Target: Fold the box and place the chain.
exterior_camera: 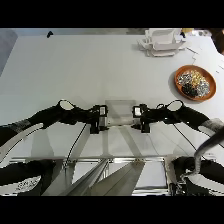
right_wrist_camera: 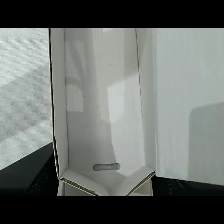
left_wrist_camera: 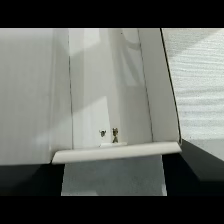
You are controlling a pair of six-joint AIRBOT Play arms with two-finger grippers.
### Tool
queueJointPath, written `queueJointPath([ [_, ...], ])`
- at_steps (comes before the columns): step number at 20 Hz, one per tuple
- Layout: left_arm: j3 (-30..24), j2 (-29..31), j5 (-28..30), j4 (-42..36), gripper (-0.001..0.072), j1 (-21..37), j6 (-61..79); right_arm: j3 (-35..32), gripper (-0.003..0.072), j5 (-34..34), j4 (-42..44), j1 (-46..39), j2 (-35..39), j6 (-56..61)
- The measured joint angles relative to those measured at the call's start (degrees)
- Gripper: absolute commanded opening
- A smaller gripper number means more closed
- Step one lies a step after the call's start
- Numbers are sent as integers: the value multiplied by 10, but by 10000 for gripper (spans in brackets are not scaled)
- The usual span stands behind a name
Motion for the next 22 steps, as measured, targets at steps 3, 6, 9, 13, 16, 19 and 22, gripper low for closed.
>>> queueJointPath([
  [3,0,0,0,0,271,0,0,0,452,0,0,0,0,0],
  [6,0,0,0,0,271,0,0,0,452,0,0,0,0,0],
  [9,0,0,0,0,271,0,0,0,452,0,0,0,0,0],
  [13,0,0,0,0,271,0,0,0,449,0,0,0,0,0],
  [16,0,0,0,0,271,0,0,0,524,0,0,0,0,0],
  [19,0,0,1,0,271,0,0,0,701,3,-3,0,2,10],
  [22,0,0,1,0,271,0,0,0,701,5,-19,0,11,32],
])
